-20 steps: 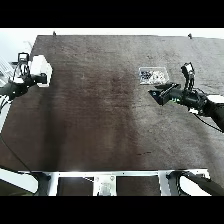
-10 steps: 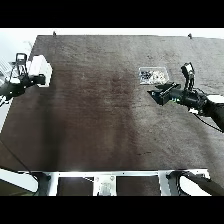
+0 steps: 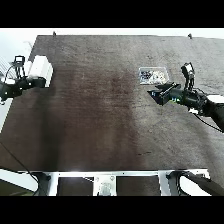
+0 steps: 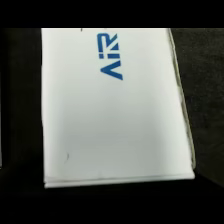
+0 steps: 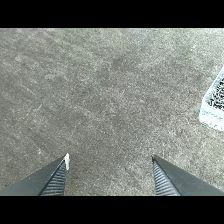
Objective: Fold the box and place the chain.
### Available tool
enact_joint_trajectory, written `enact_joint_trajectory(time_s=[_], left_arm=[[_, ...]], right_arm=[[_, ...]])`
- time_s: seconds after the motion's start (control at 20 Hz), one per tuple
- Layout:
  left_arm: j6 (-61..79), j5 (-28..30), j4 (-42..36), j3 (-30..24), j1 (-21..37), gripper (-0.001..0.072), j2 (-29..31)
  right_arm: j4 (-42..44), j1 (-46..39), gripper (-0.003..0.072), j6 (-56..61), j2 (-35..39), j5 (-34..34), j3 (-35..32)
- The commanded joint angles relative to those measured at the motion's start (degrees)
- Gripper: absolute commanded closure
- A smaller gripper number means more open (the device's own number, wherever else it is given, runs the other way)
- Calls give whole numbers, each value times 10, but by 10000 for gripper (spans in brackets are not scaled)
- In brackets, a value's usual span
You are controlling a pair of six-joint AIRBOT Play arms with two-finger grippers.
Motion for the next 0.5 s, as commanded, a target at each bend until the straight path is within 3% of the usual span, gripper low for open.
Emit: enact_joint_trajectory(time_s=[0.0,0.25,0.45], left_arm=[[-41,-28,68,0,1,-11,-1],[-87,-1,114,0,3,-11,-1],[-81,-27,157,0,3,-11,-1]], right_arm=[[0,0,82,0,0,1,0],[0,0,82,0,0,1,0],[0,0,82,0,0,1,0]])
